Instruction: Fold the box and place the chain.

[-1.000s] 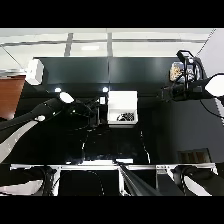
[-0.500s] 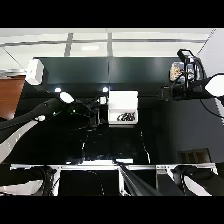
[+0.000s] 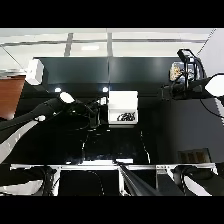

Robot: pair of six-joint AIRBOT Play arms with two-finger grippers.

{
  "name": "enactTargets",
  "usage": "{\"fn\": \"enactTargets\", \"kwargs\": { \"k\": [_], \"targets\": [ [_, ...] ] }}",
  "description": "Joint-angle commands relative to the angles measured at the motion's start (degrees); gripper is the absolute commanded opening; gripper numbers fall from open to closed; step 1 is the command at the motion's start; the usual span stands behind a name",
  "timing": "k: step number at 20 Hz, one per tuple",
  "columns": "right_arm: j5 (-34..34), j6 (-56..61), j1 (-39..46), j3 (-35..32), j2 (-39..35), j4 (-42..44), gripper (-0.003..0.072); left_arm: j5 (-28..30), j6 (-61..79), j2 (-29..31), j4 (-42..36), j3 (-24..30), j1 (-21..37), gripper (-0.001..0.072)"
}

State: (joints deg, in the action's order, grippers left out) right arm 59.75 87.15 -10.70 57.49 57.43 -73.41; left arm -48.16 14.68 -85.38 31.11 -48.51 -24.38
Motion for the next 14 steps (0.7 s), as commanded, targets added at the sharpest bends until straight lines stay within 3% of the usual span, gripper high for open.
{"fn": "enactTargets", "kwargs": {
  "k": [1, 7, 14],
  "targets": [
    [-0.07, 0.00, -0.02, -0.02, 0.04, 0.02, 0.0367, 0.26, -0.13, -0.02, -0.55, -0.04, -0.26, 0.0710],
    [-0.70, 0.00, -0.02, -0.02, 0.09, 0.04, 0.0367, 3.37, -1.40, -0.04, -0.68, -0.11, -1.84, 0.0710],
    [-0.68, 0.00, -0.02, -0.02, 0.11, 0.04, 0.0368, 2.58, -1.31, -0.94, -0.85, -1.38, -2.78, 0.0709]
  ]
}}
